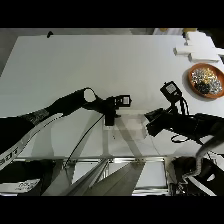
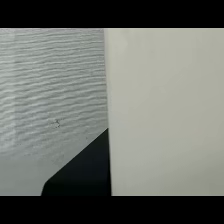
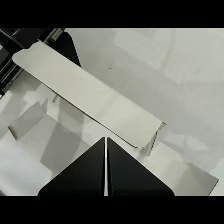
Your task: Fold the box and place the chain.
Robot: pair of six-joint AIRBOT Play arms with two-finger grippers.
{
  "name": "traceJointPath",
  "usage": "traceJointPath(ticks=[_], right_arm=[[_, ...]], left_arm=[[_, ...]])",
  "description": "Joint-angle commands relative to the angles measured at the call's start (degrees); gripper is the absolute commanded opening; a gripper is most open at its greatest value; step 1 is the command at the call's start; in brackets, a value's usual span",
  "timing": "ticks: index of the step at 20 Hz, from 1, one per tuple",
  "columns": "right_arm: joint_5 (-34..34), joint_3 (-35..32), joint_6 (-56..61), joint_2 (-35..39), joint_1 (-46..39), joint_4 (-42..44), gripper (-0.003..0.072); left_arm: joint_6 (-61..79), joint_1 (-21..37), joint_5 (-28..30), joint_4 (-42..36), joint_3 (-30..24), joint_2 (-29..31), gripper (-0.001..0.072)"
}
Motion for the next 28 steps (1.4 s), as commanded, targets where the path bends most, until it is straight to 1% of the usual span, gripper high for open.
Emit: traceJointPath(ticks=[1,8,17,28], right_arm=[[0.09,0.02,0.0,0.04,-0.02,-0.02,0.0018],[0.33,0.0,0.0,0.04,-0.02,-0.17,0.0018],[2.56,0.0,0.0,0.04,-0.02,-0.44,0.0018],[2.56,0.0,-0.02,0.04,-0.02,-0.46,0.0018]], left_arm=[[0.02,0.02,2.1,0.28,0.07,-0.13,0.0007],[0.02,-0.04,2.45,-0.39,0.04,-0.85,0.001],[0.02,-0.07,2.4,-0.79,0.04,-1.79,0.0009],[0.0,-0.07,2.4,-0.76,0.04,-1.79,0.0013]])
